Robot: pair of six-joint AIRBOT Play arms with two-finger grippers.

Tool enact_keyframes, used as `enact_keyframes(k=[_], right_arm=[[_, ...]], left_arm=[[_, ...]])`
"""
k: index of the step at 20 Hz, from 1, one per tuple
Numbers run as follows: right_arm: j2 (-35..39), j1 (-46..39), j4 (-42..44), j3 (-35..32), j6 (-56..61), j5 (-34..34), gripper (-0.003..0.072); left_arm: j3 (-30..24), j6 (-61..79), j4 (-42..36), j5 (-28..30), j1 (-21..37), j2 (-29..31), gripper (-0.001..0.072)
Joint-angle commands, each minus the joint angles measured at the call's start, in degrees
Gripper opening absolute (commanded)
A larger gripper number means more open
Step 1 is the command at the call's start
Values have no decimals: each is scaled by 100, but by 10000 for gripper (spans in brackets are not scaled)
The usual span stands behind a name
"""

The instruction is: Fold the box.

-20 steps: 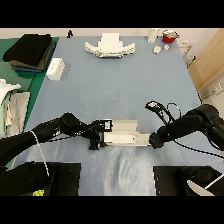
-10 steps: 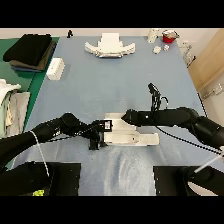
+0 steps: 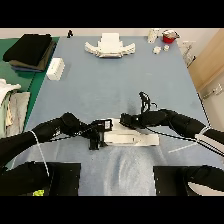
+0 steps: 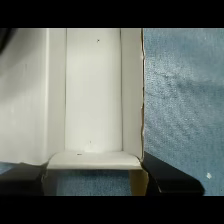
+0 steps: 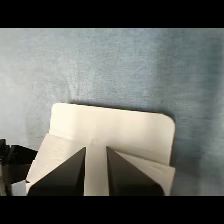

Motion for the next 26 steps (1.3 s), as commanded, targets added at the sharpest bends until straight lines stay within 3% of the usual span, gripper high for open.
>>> enact_keyframes(k=[1, 5, 9, 13, 17, 18, 21, 24, 26], right_arm=[[-131, 37, -11, 2, -61, 74, 192], [-44, 33, -11, 13, -205, 37, 192], [601, -17, -492, 267, -612, -562, 193], [1731, -4, -1484, 332, -1027, -1591, 193], [2601, 205, -1447, 39, -2651, -3126, 194], [2789, 313, -1456, -96, -2914, -3410, 241], [3220, 396, -1753, -483, -3397, -3810, 482], [3244, 396, -2592, -640, -3969, -3759, 489], [3193, 393, -3014, -732, -4843, -3499, 674]], left_arm=[[7, 9, 0, -2, 2, -2, 498], [7, 9, 0, -2, 2, -2, 498], [7, 9, 0, 0, 2, -2, 498], [7, 9, 0, 0, 2, -2, 498], [7, 9, 0, 0, 2, -2, 498], [7, 9, 0, -2, 2, -2, 498], [7, 9, 0, -2, 2, -2, 498], [7, 9, 0, -2, 2, -2, 498], [7, 9, 0, 0, 2, -2, 498]])
